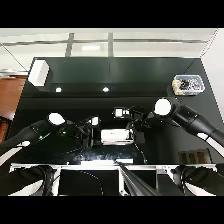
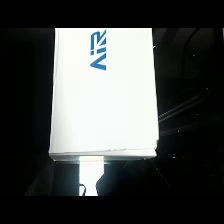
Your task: Fold the box and place the chain.
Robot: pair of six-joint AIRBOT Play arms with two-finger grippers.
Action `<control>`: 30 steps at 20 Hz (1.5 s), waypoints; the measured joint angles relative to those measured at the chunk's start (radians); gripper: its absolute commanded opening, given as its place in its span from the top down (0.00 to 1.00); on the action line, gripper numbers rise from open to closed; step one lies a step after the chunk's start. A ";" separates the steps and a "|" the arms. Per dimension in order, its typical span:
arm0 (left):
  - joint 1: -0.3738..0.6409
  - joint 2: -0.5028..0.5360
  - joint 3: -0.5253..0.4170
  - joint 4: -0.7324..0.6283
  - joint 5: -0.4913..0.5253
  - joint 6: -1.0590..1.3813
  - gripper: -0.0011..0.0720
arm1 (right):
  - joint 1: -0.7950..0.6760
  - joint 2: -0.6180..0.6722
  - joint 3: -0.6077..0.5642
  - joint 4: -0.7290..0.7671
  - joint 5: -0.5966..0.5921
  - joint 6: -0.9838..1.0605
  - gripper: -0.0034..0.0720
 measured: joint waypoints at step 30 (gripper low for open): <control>0.000 0.000 0.000 0.000 0.007 -0.001 0.53 | -0.071 0.082 0.015 0.064 0.013 0.187 0.65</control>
